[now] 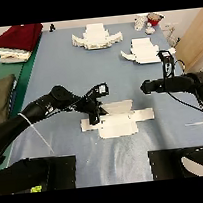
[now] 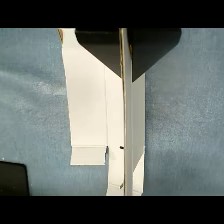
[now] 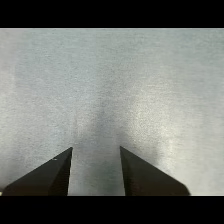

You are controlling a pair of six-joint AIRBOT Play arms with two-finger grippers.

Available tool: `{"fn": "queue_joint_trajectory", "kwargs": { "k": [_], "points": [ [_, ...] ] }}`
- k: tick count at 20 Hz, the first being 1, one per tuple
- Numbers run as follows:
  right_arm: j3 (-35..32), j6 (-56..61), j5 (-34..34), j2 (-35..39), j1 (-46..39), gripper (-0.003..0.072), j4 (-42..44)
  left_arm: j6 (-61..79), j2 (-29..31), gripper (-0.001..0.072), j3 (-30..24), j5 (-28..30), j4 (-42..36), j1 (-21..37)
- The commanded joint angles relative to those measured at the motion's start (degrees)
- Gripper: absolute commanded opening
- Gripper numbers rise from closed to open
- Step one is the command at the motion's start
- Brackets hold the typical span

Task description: Fold the box.

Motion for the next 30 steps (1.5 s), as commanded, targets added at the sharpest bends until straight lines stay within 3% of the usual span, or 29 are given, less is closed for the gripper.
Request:
{"fn": "queue_joint_trajectory", "kwargs": {
  "k": [1, 9, 30],
  "points": [
    [0.04, 0.02, 0.04, -0.04, -0.02, 0.0464, 0.42, -0.42, -1.81, 0.0015, 1.46, -1.92, -0.11, 0.5],
    [0.04, 0.02, -0.37, -0.04, -0.02, 0.0464, 1.51, -2.99, -7.72, 0.0016, 3.48, -4.44, 0.7, 0.52],
    [0.04, 0.02, -2.54, -0.04, -0.02, 0.0437, 2.97, -2.97, -8.37, 0.0016, 7.34, -11.26, 0.79, 4.42]
  ]
}}
